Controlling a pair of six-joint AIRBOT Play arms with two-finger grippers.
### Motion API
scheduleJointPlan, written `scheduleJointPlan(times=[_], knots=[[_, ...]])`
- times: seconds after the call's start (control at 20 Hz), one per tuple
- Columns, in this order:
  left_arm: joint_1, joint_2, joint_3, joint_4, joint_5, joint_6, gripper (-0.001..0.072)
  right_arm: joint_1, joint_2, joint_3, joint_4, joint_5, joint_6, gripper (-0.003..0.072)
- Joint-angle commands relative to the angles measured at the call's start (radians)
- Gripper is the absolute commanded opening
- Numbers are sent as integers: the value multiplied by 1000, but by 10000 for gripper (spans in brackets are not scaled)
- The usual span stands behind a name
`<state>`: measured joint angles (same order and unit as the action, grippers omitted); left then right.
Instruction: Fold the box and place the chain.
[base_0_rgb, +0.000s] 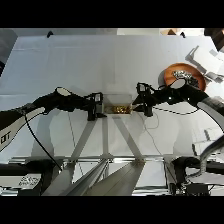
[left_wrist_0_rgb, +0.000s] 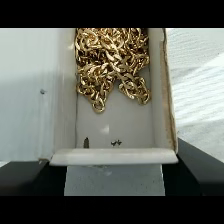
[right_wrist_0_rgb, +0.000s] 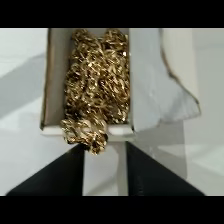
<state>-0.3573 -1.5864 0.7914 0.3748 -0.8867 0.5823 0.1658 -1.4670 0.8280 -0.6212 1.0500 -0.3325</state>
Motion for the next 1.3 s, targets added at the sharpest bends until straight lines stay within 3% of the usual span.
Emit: scheduleJointPlan(times=[0.0, 0.1, 0.25, 0.55, 0.95, 1.0, 1.1, 1.25], knots=[[0, 0, 0, 0, 0, 0, 213, -1, -6, 0, 16, 46, -35, 221], [0, 0, 0, 0, 0, 0, 213, -1, -6, 0, 14, 53, -25, 64], [0, 0, 0, 0, 0, 0, 213, -1, -6, 0, -2, 46, 122, 8], [0, 0, 0, 0, 0, 0, 213, 1, 15, 0, -109, 55, 259, 7], [0, 0, 0, 0, 0, 0, 213, 72, 166, 0, -106, 59, 362, 8], [0, 0, 0, 0, 0, 0, 213, 85, 175, 0, -89, 55, 380, 19], [0, 0, 0, 0, 0, 0, 213, 99, 177, 5, -43, 50, 392, 182], [0, 0, 0, 0, 0, 0, 213, 101, 177, 32, 10, 48, 470, 191]])
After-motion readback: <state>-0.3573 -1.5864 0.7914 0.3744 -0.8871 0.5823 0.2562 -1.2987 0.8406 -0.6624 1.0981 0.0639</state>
